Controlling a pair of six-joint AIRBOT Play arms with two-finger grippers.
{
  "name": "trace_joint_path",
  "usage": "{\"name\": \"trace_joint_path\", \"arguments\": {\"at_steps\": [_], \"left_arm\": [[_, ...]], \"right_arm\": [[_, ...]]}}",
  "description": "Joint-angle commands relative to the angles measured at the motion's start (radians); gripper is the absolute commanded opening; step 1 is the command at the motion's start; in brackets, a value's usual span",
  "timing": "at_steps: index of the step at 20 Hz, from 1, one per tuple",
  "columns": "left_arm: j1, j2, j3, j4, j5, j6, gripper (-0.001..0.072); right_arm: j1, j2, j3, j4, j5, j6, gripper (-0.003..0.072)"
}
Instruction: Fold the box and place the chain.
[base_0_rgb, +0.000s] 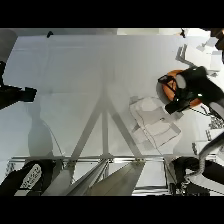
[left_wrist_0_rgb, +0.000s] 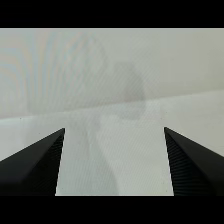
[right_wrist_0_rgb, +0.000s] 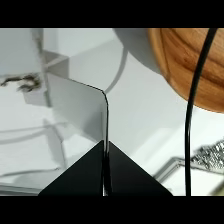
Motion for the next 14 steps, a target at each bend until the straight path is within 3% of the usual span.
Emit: {"name": "trace_joint_path", "arguments": {"at_steps": [1, 6, 14], "left_arm": [[0.000, 0.001, 0.000, 0.000, 0.000, 0.000, 0.0696], [0.000, 0.001, 0.000, 0.000, 0.000, 0.000, 0.0696], [0.000, 0.001, 0.000, 0.000, 0.000, 0.000, 0.0696]], "right_arm": [[0.000, 0.173, 0.000, 0.191, -0.100, -0.058, 0.0008], [0.001, 0.318, -0.060, 0.372, -0.216, -0.057, 0.0006], [0.002, 0.533, -0.534, 0.762, -0.673, -0.056, 0.0006]]}}
